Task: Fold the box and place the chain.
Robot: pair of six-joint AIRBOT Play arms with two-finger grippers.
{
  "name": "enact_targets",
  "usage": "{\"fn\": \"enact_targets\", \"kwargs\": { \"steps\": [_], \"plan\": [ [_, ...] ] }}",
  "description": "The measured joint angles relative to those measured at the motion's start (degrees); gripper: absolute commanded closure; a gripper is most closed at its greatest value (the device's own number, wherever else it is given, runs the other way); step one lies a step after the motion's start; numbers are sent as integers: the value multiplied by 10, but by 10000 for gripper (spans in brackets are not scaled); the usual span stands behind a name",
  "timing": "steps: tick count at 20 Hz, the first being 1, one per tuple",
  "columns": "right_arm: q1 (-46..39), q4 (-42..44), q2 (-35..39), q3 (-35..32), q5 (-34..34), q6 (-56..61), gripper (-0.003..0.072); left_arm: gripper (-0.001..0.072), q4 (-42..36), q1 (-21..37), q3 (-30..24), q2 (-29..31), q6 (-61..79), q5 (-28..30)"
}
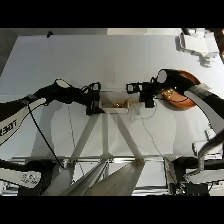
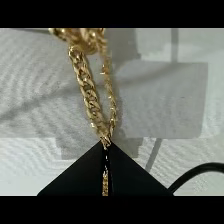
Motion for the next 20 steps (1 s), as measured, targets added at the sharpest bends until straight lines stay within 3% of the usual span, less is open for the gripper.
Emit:
{"fn": "enact_targets", "kwargs": {
  "steps": [5, 15, 20],
  "plan": [
    [5, -10, 26, -4, -11, 71, 680, 523, 0, 0, 0, 0, 0, 0],
    [68, 8, 198, -3, -34, 282, 679, 523, 0, 0, 0, 0, 0, 0],
    [125, 119, 248, 8, -94, 330, 680, 523, 0, 0, 0, 0, 0, 0]
  ]
}}
